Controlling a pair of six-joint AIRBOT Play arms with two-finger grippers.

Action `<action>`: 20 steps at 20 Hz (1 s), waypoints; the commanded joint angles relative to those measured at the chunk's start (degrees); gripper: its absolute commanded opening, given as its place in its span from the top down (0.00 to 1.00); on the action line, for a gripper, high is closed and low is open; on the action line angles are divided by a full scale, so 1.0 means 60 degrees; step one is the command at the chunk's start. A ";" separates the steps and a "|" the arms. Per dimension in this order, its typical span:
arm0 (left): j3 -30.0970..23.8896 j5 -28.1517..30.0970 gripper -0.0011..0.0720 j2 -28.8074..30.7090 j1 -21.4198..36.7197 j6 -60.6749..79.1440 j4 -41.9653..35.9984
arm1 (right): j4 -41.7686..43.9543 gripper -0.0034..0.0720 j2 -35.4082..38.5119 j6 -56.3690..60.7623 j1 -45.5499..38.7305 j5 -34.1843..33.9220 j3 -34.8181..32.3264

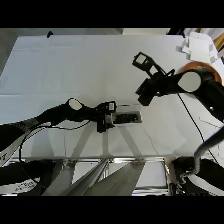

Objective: Fold the box and place the chain.

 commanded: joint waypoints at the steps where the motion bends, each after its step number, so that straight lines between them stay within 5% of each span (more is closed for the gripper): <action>1: -0.0004 0.0000 0.61 0.0004 0.0004 0.0000 0.0004 | 0.0790 0.81 -0.0437 -0.1865 -0.0069 0.0452 -0.0339; 6: -0.0004 0.0000 0.61 0.0004 0.0004 0.0000 0.0004 | 0.2557 0.80 -0.0433 -0.3872 -0.0069 0.0831 -0.1359; 12: -0.0007 0.0000 0.61 0.0004 0.0004 0.0000 0.0004 | 0.2586 0.52 -0.0204 -0.4153 -0.0058 0.1071 -0.1548; 16: -0.0004 0.0000 0.61 0.0004 0.0004 0.0000 0.0004 | 0.3042 0.52 -0.0095 -0.4980 0.0095 0.1545 -0.1555; 20: -0.0004 0.0000 0.61 0.0004 0.0004 0.0000 0.0004 | 0.2255 0.52 -0.0095 -0.4958 0.0656 0.0794 -0.1555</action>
